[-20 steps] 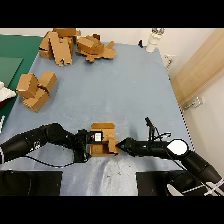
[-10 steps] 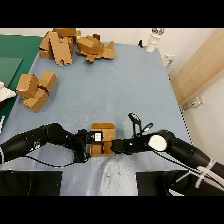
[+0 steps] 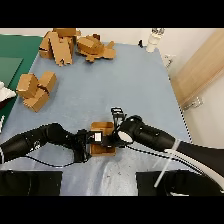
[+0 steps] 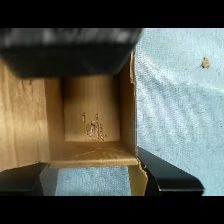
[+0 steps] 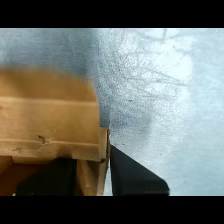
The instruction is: Fold the box.
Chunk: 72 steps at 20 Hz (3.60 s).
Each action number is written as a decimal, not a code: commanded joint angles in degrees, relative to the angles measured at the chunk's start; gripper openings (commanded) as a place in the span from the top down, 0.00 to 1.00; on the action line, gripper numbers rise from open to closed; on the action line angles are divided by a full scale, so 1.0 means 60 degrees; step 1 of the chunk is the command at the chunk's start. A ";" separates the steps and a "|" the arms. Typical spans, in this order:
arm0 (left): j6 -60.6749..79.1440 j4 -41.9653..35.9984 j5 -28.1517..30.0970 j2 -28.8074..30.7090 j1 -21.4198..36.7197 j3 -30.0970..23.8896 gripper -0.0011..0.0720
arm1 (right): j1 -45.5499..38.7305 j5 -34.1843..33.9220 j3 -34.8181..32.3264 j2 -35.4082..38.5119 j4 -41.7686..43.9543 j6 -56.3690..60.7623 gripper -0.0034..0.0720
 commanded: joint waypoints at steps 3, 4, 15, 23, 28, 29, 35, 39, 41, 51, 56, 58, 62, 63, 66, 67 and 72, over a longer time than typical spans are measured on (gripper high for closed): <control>0.0036 0.0018 0.0055 -0.0004 0.0000 0.0004 0.29 | 0.0153 0.0823 0.0623 -0.1013 -0.0237 0.1271 0.54; 0.0036 0.0018 0.0047 -0.0004 0.0000 0.0004 0.29 | 0.0149 0.1093 0.0623 -0.1089 -0.0237 0.1413 0.54; 0.0036 0.0018 0.0004 -0.0004 0.0000 0.0004 0.29 | 0.0160 0.1690 0.0623 -0.1224 -0.0084 0.1341 0.93; 0.0036 0.0018 0.0007 -0.0004 0.0000 0.0004 0.29 | 0.0157 0.2044 0.0634 -0.0200 0.0098 0.1286 0.42; 0.0036 0.0018 0.0007 -0.0004 0.0000 0.0004 0.29 | 0.0149 0.2463 0.0634 0.1435 -0.0015 0.2069 0.30; 0.0036 0.0015 0.0007 -0.0004 0.0000 0.0004 0.29 | 0.0149 0.2812 0.0634 0.1800 -0.0313 0.2463 0.50; 0.0036 0.0018 0.0087 -0.0004 0.0000 0.0004 0.29 | -0.2707 0.1537 -0.0310 0.2299 -0.0328 -0.0109 0.96; 0.0036 0.0015 0.0087 -0.0004 0.0000 0.0004 0.29 | -0.6218 -0.2339 -0.1184 0.0787 0.7949 -0.8222 0.96; 0.0036 0.0015 0.0084 -0.0004 0.0000 0.0004 0.29 | -0.7224 -0.1293 -0.1180 -0.0393 1.2032 -1.2258 0.96; 0.0033 0.0015 0.0080 -0.0004 0.0000 0.0004 0.29 | -0.6710 0.3085 -0.1118 -0.2047 1.1806 -1.6772 0.96; 0.0033 0.0015 0.0066 -0.0004 -0.0004 0.0004 0.29 | -0.4823 -0.0255 -0.1676 0.0721 0.8819 -1.6167 0.96; 0.0033 0.0015 0.0073 -0.0004 -0.0004 0.0004 0.29 | -0.4022 -0.1821 -0.1869 0.1927 0.7147 -1.5471 0.96; 0.0033 0.0015 -0.0011 -0.0004 -0.0004 0.0004 0.29 | -0.2200 -0.3461 -0.1942 0.3468 0.2940 -1.3639 0.96; 0.0033 0.0015 -0.0040 -0.0004 -0.0004 0.0004 0.29 | -0.1749 -0.3450 -0.1945 0.3628 0.2215 -1.3300 0.95; 0.0033 0.0015 -0.0164 -0.0004 -0.0004 0.0004 0.29 | -0.0576 -0.3486 -0.2149 0.3774 0.1621 -1.2910 0.95; 0.0033 0.0015 -0.0193 -0.0004 -0.0004 0.0004 0.29 | -0.0211 -0.3490 -0.2233 0.3774 0.1614 -1.2910 0.95; 0.0033 0.0011 -0.0197 -0.0004 -0.0004 0.0004 0.29 | 0.1180 -0.3475 -0.2375 0.3770 0.1300 -1.2557 0.95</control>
